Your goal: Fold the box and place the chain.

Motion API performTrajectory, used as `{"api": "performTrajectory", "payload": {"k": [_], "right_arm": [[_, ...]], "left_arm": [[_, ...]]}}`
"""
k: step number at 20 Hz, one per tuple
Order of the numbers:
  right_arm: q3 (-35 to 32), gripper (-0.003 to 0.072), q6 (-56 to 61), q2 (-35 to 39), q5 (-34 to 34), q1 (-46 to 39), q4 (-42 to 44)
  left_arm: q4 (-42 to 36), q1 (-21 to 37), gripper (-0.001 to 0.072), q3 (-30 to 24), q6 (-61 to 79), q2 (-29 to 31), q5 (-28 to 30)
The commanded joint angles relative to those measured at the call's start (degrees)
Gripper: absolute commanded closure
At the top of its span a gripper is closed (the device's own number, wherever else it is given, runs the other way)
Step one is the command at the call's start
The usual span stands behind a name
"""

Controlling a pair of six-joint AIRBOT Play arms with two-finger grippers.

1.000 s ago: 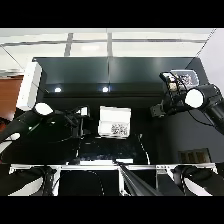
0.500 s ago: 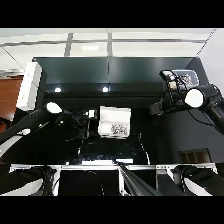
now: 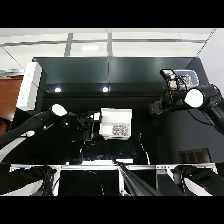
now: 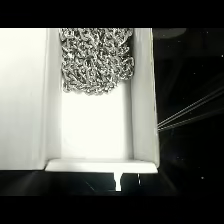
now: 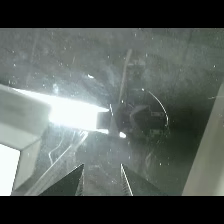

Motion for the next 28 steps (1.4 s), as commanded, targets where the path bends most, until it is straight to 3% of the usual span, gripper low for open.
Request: {"api": "performTrajectory", "payload": {"k": [1, 2, 3, 4, 8, 11, 14, 17, 19, 23, 28], "right_arm": [[-0.02, 0.0426, 0.00, 0.00, -1.95, 0.00, 0.00], [-0.02, 0.0422, 0.04, -0.17, -3.54, 0.00, 0.07], [-0.02, 0.0272, 0.04, -0.59, -5.55, 0.00, 1.14], [0.00, 0.0039, 0.02, -1.27, -7.78, -0.04, 3.17], [0.17, 0.0029, -9.18, -8.09, -17.33, 0.02, 22.34], [0.17, 0.0031, -26.34, -12.94, -15.89, 0.22, 37.97], [1.97, 0.0032, -54.23, -11.80, -6.38, 0.09, 38.53], [4.31, 0.0031, -66.25, -9.16, 4.83, 0.04, 38.53], [4.13, 0.0031, -67.38, -8.72, 9.03, 0.13, 37.00], [-0.55, 0.0031, -73.48, -8.98, 2.27, 3.04, 35.01], [-1.55, 0.0031, -78.75, -9.40, -0.13, 6.27, 34.03]], "left_arm": [[-0.02, -1.33, 0.0293, 0.04, -1.11, 0.00, 2.36], [-0.04, -1.33, 0.0315, 0.04, -1.11, 0.00, 2.56], [-0.04, -1.33, 0.0315, 0.04, -1.18, 0.00, 2.69], [-0.04, -1.33, 0.0315, 0.04, -1.77, 0.00, 2.91], [-0.02, -1.33, 0.0315, 0.04, -3.93, 0.00, 3.80], [0.00, -1.33, 0.0314, 0.04, -3.91, 0.00, 3.78], [0.00, -1.33, 0.0314, 0.04, -3.91, 0.00, 3.85], [0.00, -1.33, 0.0314, 0.04, -3.89, 0.00, 3.82], [0.00, -1.33, 0.0314, 0.04, -3.91, 0.00, 3.85], [0.00, -1.33, 0.0313, 0.04, -3.89, 0.00, 3.82], [0.00, -1.33, 0.0313, 0.04, -3.89, 0.00, 3.85]]}}
